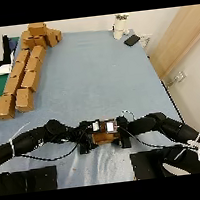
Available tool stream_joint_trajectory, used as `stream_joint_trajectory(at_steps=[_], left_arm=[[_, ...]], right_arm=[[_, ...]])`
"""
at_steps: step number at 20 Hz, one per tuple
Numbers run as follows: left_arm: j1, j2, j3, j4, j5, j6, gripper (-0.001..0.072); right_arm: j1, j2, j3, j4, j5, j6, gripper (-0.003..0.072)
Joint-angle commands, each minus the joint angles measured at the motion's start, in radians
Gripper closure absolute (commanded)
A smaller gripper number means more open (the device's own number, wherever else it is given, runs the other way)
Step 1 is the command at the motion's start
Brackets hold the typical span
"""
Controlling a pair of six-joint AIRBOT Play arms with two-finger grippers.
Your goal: Fold the box.
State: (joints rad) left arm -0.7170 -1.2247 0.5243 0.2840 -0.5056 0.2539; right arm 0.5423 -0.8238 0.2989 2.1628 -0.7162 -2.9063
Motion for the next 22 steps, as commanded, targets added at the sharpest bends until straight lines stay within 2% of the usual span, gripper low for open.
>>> stream_joint_trajectory(at_steps=[1, 2, 6, 9, 11, 13, 15, 19, 22], left_arm=[[0.0, 0.0, 0.0, 0.0, 0.0, 0.0, 0.0199], [0.0, 0.0, 0.0, 0.0, 0.0, 0.0, 0.0199], [0.0, 0.0, 0.0, 0.0, 0.0, 0.0, 0.0199], [0.0, 0.0, 0.0, 0.0, 0.0, 0.0, 0.02], [0.0, 0.0, 0.0, 0.0, 0.0, 0.0, 0.02], [0.0, 0.0, 0.0, 0.0, 0.0, 0.0, 0.02], [0.0, 0.0, 0.0, 0.0, 0.0, 0.0, 0.0199], [0.0, 0.0, 0.0, 0.0, 0.0, 0.0, 0.0199], [0.0, 0.0, 0.0, 0.0, 0.0, 0.0, 0.0199]], right_arm=[[0.0, 0.005, 0.005, 0.049, -0.009, 0.001, 0.0074], [0.0, 0.018, 0.015, 0.054, -0.026, 0.011, -0.0034], [0.0, 0.097, 0.039, -0.041, -0.051, 0.23, -0.0034], [0.0, 0.158, 0.039, -0.142, -0.076, 0.315, -0.0034], [0.0, 0.21, 0.039, -0.189, -0.172, 0.349, -0.0034], [0.0, 0.267, 0.039, -0.175, -0.303, 0.373, -0.0034], [0.0, 0.311, 0.039, -0.139, -0.385, 0.389, -0.0034], [0.0, 0.396, 0.039, -0.064, -0.406, 0.605, -0.0034], [0.0, 0.441, 0.047, -0.061, -0.406, 0.792, -0.0034]])
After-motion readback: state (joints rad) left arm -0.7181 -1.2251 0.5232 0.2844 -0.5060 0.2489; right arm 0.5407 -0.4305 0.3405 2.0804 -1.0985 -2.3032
